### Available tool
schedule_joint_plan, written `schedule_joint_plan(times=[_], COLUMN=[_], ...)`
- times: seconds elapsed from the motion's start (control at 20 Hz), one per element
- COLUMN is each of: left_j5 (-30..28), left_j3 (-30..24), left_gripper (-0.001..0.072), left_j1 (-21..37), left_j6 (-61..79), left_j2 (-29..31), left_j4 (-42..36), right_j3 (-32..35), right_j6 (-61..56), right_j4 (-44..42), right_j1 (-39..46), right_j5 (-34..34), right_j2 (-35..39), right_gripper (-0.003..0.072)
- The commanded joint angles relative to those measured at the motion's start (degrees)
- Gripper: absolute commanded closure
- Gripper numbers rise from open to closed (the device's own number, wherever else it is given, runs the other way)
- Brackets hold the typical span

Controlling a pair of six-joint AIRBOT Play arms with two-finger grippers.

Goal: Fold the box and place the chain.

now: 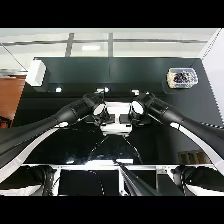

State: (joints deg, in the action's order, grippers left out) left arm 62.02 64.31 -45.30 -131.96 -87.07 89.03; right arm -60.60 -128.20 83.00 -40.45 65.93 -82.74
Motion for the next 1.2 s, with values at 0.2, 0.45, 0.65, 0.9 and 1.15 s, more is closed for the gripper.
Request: schedule_joint_plan(times=[0.2,0.45,0.65,0.9,1.15], left_j5=[0.0,0.0,0.0,0.0,0.0], left_j3=[0.1,0.1,0.1,0.1,0.1], left_gripper=[0.0684,0.0683,0.0684,0.0684,0.0683], left_j1=[0.1,0.1,0.1,0.1,0.1], left_j6=[-0.1,-0.1,-0.1,-0.1,-0.1], left_j2=[0.0,0.0,0.0,0.0,0.0], left_j4=[0.1,0.1,0.1,0.1,0.1], right_j3=[-0.2,-0.2,-0.2,-0.3,-0.3], right_j6=[-0.3,0.2,0.2,0.2,0.3], right_j4=[-1.8,-1.9,-1.9,-2.0,-1.9], right_j1=[-0.5,-0.5,-0.5,-0.2,-0.2], right_j5=[-1.1,-2.3,-2.3,-1.8,-1.9], right_j2=[-1.6,-2.2,-2.2,-1.9,-1.9], right_gripper=[0.0416,0.0682,0.0675,0.0414,0.0674])
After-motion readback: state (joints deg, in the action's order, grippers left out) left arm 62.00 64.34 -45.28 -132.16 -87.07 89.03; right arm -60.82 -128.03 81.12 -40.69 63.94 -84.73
